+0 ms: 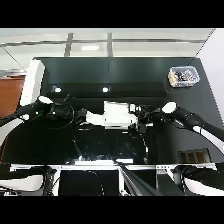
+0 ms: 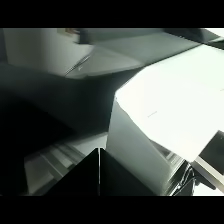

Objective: Fold the box and place the chain.

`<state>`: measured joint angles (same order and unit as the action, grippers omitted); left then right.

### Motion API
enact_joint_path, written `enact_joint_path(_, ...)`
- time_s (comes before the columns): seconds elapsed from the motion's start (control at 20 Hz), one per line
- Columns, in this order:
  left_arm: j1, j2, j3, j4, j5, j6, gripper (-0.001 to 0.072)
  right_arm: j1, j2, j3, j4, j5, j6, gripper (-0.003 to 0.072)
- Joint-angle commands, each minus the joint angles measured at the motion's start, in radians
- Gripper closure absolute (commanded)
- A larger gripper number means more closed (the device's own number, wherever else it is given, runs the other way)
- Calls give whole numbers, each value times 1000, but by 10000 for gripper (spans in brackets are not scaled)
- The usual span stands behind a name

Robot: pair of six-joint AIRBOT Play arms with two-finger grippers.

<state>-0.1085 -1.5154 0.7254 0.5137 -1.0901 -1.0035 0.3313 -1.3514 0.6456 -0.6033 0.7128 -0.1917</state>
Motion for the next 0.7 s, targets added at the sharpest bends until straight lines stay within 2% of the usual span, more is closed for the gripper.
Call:
enact_joint_path(0.0, -16, -6, 32, -11, -40, 32, 685, 0, -1, 0, 0, 0, 0, 520)
enact_joint_path(0.3, -16, -15, 41, -55, -74, 61, 673, 0, -1, 0, 0, 0, 0, 519)
enact_joint_path(0.35, -16, -15, 41, -72, -70, 58, 531, 0, -1, 0, 0, 0, 0, 520)
enact_joint_path(0.4, -16, -15, 42, -94, -67, 58, 248, 0, -1, 0, 0, 0, 0, 520)
enact_joint_path(0.45, -16, -15, 42, -106, -64, 58, 58, 0, -1, 0, 0, 0, 0, 520)
enact_joint_path(0.65, -29, -15, 59, -103, -76, 58, 43, 0, -1, 0, 0, 0, 0, 520)
